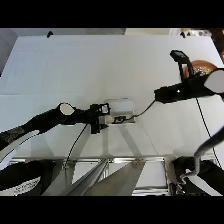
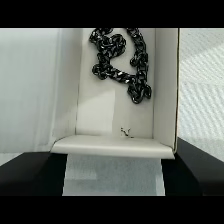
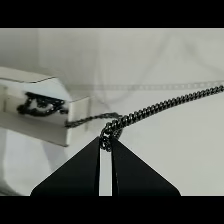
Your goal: Fold the box and place the chain.
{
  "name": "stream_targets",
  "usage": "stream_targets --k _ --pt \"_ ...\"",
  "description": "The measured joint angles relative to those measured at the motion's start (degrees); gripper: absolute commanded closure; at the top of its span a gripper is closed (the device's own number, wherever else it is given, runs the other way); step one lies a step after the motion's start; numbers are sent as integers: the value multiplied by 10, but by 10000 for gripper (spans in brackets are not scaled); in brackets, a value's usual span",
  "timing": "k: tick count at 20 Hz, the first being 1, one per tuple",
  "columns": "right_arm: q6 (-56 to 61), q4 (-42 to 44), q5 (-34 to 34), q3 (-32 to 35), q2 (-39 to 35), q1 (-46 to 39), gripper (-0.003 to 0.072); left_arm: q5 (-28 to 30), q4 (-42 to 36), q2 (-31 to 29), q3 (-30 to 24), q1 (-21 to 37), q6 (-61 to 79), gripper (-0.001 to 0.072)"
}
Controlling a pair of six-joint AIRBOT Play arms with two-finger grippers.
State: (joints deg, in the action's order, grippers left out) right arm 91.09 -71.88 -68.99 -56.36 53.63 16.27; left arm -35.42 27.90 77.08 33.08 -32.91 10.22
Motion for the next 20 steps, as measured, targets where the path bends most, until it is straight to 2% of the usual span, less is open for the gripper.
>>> stream_targets --k 3,9,20 --pt "-7 35 25 0 -20 45 670 0 0 0 0 0 0 699" --pt "17 60 122 0 -17 151 670 0 0 0 0 0 0 699" --pt "53 61 171 0 85 247 670 0 0 0 0 0 0 699"
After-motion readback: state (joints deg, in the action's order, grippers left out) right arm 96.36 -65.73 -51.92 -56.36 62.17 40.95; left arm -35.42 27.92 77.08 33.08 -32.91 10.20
